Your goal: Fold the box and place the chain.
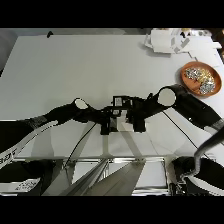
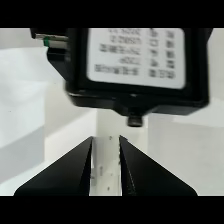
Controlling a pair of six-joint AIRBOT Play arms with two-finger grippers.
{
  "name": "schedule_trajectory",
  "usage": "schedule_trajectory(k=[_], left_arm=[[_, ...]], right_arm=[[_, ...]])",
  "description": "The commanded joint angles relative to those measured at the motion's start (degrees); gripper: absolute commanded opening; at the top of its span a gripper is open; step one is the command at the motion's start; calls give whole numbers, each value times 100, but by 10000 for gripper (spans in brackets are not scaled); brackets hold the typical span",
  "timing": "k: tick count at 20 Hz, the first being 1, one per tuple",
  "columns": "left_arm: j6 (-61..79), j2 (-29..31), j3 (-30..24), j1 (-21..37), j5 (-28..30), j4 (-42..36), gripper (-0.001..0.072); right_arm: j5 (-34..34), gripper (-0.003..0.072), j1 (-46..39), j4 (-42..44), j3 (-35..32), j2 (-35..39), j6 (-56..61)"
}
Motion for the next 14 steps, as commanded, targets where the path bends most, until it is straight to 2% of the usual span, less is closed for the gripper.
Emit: schedule_trajectory(k=[1, 4, 8, 14], left_arm=[[2, 4, 2, 4, 2, 2, 141], [2, 4, 2, 4, 2, 2, 141], [2, 4, 2, 4, 0, 2, 141], [2, 4, 2, 4, 0, 2, 141]], right_arm=[[-350, 255, 103, 0, -282, 190, 0], [-376, 300, 114, -118, -490, 190, 2], [-662, 292, 114, -201, -494, 190, 7], [-660, 161, 114, -201, -494, 192, 9]])
